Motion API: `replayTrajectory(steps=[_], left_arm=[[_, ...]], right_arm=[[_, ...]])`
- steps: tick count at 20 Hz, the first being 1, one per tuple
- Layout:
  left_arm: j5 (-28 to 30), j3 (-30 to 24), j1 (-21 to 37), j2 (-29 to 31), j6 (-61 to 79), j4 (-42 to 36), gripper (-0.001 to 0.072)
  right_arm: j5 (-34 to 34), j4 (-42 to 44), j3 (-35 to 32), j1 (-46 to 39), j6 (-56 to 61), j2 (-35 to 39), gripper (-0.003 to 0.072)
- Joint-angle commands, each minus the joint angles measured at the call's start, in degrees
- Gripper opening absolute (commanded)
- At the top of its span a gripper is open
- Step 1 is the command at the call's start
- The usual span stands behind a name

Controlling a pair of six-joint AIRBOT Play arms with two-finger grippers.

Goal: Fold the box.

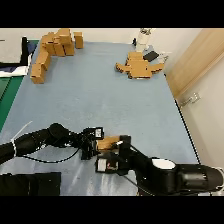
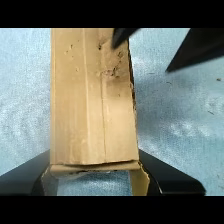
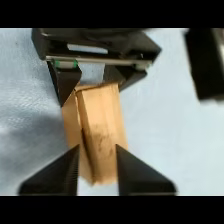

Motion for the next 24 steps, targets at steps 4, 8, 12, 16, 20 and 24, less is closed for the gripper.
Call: replayTrajectory(steps=[4,8,12,16,20,24], left_arm=[[0.1,0.0,0.0,0.0,0.0,0.0,0.0498],[0.2,0.0,0.0,0.0,0.0,0.0,0.0498],[0.1,0.0,0.0,0.0,0.0,0.0,0.0498],[0.0,0.0,0.0,0.0,0.0,0.0,0.0498],[0.1,0.0,0.0,0.0,0.0,0.0,0.0498],[0.1,0.0,0.0,0.0,0.0,0.0,0.0498]], right_arm=[[7.5,25.4,-6.5,0.1,44.3,12.0,0.0005],[25.8,-9.2,-16.6,-6.5,93.4,15.6,0.0004],[29.2,-25.2,-18.1,-11.2,111.6,15.4,0.0005],[32.6,-24.2,-18.1,-11.1,111.8,10.4,0.0005],[37.7,-22.5,-18.1,-11.1,111.8,4.8,0.0005],[37.9,-21.8,-18.1,-11.0,111.8,1.4,0.0005]])
